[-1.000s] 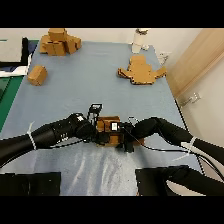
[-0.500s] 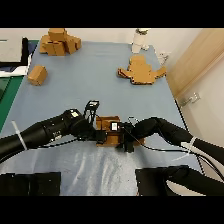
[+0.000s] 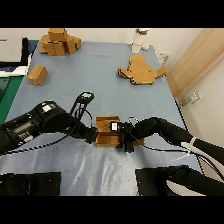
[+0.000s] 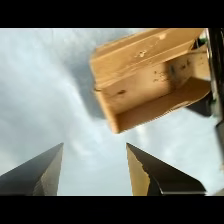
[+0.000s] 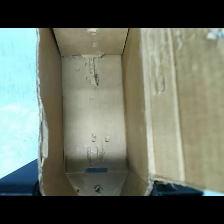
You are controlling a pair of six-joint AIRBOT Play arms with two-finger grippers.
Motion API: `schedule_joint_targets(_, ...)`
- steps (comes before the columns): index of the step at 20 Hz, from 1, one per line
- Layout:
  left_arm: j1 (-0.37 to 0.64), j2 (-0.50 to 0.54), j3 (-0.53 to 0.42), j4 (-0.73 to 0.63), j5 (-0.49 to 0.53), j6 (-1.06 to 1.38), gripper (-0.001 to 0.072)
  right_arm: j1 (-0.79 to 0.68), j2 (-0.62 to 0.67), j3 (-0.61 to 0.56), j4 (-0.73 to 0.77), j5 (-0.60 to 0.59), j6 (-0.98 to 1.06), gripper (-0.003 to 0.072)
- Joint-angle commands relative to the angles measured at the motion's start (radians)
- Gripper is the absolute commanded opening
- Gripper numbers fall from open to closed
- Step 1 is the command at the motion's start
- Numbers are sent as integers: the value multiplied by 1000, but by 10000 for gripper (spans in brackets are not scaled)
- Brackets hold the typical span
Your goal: Fold the box.
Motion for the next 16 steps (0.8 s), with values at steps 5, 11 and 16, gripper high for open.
schedule_joint_targets(5, 166, 232, -253, -98, 199, 837, 617, 0, 0, -1, 0, 0, 0, 569)
schedule_joint_targets(11, 138, 212, -536, -425, 610, 1312, 706, 0, 0, -1, 0, 0, 0, 569)
schedule_joint_targets(16, 146, 74, -537, -741, 555, 1768, 706, 0, 0, -1, 0, 0, 0, 570)
